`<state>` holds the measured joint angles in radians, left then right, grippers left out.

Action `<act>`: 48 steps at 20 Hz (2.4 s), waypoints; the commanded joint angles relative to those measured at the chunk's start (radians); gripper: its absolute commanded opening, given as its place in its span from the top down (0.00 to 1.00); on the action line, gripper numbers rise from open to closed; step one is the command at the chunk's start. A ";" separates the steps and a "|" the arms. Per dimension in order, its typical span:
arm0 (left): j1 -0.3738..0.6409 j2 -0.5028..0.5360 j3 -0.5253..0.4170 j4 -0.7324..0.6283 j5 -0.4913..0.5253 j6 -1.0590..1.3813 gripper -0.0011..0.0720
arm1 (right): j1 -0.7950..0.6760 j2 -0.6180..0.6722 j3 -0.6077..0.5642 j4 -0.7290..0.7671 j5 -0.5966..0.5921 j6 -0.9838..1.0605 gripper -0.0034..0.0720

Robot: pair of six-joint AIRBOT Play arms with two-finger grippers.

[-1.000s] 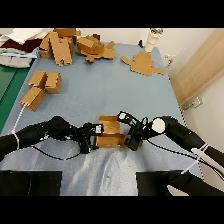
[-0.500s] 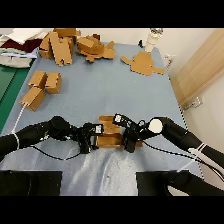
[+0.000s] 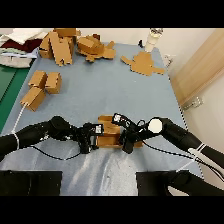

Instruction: Fold the box.

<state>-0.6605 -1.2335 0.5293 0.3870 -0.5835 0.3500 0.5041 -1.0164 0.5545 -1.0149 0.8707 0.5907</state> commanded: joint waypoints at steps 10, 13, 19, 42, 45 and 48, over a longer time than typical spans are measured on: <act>0.000 -0.001 0.000 0.000 0.000 0.000 0.33 | 0.001 -0.001 0.001 0.096 -0.015 -0.001 0.69; 0.000 -0.001 0.000 0.000 0.000 0.000 0.33 | 0.001 -0.001 0.001 0.096 -0.014 -0.001 0.48; 0.000 -0.001 0.000 0.000 0.000 0.000 0.33 | 0.001 -0.039 0.001 0.095 -0.011 -0.001 0.26; 0.000 -0.001 0.000 0.000 0.000 0.000 0.33 | -0.089 0.120 0.001 -0.854 0.174 1.196 0.95; 0.000 -0.001 0.000 0.000 0.000 0.000 0.33 | -0.152 0.118 0.001 -0.830 0.175 1.262 0.95; 0.000 -0.001 0.000 0.000 0.000 0.000 0.33 | -0.188 0.118 -0.005 -0.666 0.180 1.229 0.95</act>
<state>-0.6609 -1.2335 0.5293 0.3866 -0.5835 0.3500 0.3546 -0.8993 0.5533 -1.7630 1.0363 1.7660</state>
